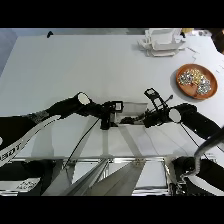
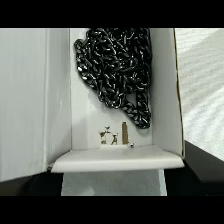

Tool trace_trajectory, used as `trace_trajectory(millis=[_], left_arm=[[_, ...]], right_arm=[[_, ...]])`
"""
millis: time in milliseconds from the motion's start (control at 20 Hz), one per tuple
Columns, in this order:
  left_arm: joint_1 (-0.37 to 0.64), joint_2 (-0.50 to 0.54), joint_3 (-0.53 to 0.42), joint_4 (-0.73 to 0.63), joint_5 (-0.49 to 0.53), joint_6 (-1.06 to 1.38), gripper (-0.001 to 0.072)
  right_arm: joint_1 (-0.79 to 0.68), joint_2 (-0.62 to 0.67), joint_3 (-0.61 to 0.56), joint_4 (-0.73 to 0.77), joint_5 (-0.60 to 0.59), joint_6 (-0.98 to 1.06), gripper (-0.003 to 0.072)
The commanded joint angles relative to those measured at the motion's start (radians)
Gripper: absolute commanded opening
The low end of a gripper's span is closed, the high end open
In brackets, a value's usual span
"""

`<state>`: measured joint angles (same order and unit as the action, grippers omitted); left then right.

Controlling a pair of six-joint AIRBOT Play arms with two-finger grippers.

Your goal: Fold the box and place the chain.

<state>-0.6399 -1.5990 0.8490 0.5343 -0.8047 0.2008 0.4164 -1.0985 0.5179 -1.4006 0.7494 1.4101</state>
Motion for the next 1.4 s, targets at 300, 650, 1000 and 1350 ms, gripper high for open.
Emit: trace_trajectory(millis=[300,650,1000,1350], left_arm=[[0.000,0.000,-0.001,0.000,0.000,0.000,0.0271],[0.000,0.000,-0.001,0.000,0.000,0.000,0.0271],[0.000,0.000,-0.001,0.000,0.000,0.000,0.0271],[0.000,0.000,-0.001,0.000,0.000,0.000,0.0271]], right_arm=[[0.007,0.173,0.003,-0.014,0.166,0.008,0.0017],[0.007,0.399,0.109,0.056,0.337,0.008,0.0017],[0.008,0.422,0.325,0.342,0.327,-0.037,0.0017],[0.008,0.418,0.337,0.660,0.204,-0.268,0.0017]])
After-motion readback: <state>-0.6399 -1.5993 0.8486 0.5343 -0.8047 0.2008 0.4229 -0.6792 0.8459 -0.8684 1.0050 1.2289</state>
